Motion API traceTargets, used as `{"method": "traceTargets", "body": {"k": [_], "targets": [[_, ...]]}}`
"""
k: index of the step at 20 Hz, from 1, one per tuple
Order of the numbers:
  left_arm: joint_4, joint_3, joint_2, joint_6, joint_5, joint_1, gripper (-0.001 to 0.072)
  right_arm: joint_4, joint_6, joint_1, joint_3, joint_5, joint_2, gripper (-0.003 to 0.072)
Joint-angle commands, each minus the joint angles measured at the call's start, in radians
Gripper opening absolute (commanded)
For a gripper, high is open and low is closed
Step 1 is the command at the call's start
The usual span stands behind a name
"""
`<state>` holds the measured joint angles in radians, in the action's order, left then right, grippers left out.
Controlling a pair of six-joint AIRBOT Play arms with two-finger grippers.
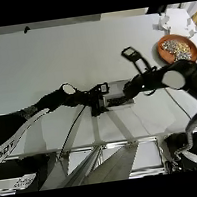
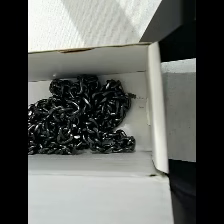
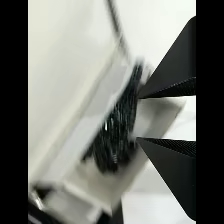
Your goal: Fold the box and place the chain.
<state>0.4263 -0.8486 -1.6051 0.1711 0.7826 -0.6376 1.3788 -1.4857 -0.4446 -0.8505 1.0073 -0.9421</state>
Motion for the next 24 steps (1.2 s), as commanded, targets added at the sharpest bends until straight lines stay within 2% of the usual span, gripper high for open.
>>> {"method": "traceTargets", "body": {"k": [1, 4, 6, 14, 18, 24], "targets": [[0.000, 0.000, 0.000, 0.000, 0.000, 0.000, 0.0207, 0.003, 0.056, 0.234, 0.002, 0.069, 0.066, 0.0275], [0.000, 0.000, 0.001, 0.000, 0.000, 0.000, 0.0207, 0.036, 0.067, 0.412, 0.002, 0.026, 0.009, 0.0275], [0.000, 0.000, 0.000, 0.000, 0.000, 0.000, 0.0207, 0.042, 0.072, 0.458, 0.002, -0.055, -0.059, 0.0273], [0.000, 0.000, 0.001, 0.000, 0.000, 0.000, 0.0207, 0.077, 0.078, 0.458, 0.002, -0.342, -0.401, 0.0274], [0.000, 0.000, 0.001, 0.000, 0.000, 0.000, 0.0207, 0.079, 0.077, 0.458, 0.001, -0.455, -0.465, 0.0273], [0.000, 0.000, 0.001, 0.000, 0.000, 0.000, 0.0207, 0.080, 0.077, 0.458, 0.001, -0.527, -0.506, 0.0272]]}}
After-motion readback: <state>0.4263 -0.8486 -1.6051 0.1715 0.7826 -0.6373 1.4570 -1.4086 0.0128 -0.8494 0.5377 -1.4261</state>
